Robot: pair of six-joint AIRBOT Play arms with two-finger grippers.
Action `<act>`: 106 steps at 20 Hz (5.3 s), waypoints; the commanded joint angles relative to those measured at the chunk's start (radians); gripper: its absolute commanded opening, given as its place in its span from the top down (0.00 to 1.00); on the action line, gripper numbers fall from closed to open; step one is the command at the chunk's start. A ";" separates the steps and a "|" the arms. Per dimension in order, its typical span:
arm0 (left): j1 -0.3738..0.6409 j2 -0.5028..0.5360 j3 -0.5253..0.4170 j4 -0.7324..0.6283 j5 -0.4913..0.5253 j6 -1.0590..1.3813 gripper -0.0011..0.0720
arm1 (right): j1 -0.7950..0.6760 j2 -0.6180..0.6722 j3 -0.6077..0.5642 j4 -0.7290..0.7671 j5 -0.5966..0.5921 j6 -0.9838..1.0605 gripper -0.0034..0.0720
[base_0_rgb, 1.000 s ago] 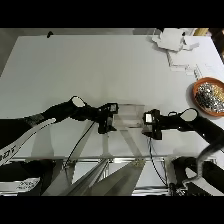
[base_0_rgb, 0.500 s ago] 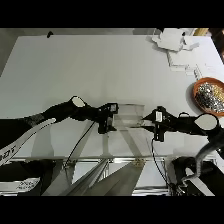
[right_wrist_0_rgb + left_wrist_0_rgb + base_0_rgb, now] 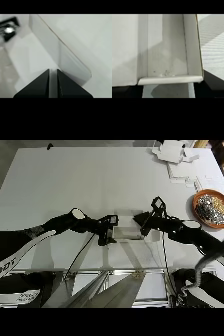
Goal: Fold the box and place the chain.
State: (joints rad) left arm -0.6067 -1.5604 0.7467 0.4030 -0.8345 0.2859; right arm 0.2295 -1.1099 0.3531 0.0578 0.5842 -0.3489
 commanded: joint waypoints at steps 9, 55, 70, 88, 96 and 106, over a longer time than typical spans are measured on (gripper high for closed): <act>0.000 0.001 0.000 0.001 0.000 0.002 0.48 | 0.005 0.310 0.003 -0.525 -0.023 0.467 0.85; 0.000 0.001 0.000 0.001 0.000 0.002 0.48 | 0.005 0.111 0.002 -0.678 0.198 0.053 0.39; 0.000 0.001 0.000 0.001 0.000 0.002 0.48 | -0.037 0.548 0.002 -1.315 0.170 1.250 0.93; 0.000 0.001 -0.001 0.001 0.000 0.002 0.48 | -0.253 0.013 0.002 -0.864 0.390 1.381 0.93; 0.000 0.001 0.000 0.001 0.000 0.002 0.48 | -0.237 0.172 0.002 -0.775 0.422 1.361 0.80; 0.000 0.001 0.000 0.001 0.000 0.002 0.48 | -0.152 0.181 0.002 -0.703 0.369 1.369 0.57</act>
State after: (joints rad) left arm -0.6067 -1.5604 0.7467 0.4046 -0.8360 0.2878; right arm 0.0677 -0.9337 0.3550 -0.6659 0.9627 1.0138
